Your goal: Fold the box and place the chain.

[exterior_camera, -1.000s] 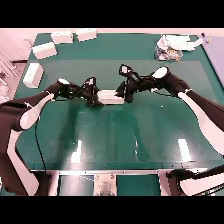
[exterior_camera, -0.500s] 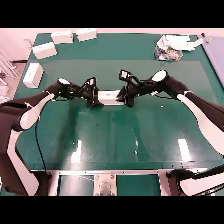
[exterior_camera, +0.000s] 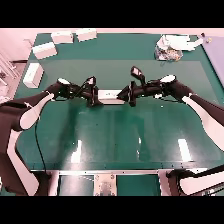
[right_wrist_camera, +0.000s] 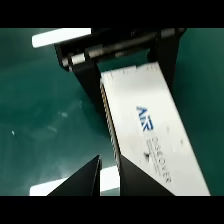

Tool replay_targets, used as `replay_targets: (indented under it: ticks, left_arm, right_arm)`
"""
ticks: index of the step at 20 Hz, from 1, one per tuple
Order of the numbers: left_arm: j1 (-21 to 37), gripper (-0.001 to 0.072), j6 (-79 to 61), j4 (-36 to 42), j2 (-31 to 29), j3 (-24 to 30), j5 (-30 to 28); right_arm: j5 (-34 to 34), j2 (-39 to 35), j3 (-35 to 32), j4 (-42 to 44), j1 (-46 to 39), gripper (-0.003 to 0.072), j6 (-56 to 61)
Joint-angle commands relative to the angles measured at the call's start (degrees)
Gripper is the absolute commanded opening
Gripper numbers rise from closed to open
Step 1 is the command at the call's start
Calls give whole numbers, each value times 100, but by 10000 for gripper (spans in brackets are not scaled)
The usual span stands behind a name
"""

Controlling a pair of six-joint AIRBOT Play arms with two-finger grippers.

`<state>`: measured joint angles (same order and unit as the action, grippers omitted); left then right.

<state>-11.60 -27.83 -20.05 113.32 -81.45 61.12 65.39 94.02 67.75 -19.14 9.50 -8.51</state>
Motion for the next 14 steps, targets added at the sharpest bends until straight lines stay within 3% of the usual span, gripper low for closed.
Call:
replay_targets:
  ticks: [1, 2, 7, 14]
  left_arm:
    - [-2, 249, -7, -9, -4, -2, 0]
    - [0, 249, -7, -9, -4, -2, 2]
    - [-2, 250, -7, -9, -4, -2, 0]
    - [0, 249, -7, -9, -4, -2, 2]
  right_arm:
    - [463, -11, -4, 1294, -151, 57, -492]
    - [389, 7, -11, 1268, -149, 14, -501]
    - [-190, 433, -17, 691, -125, 13, -24]
    - [-387, 664, -17, -313, -76, 12, 925]
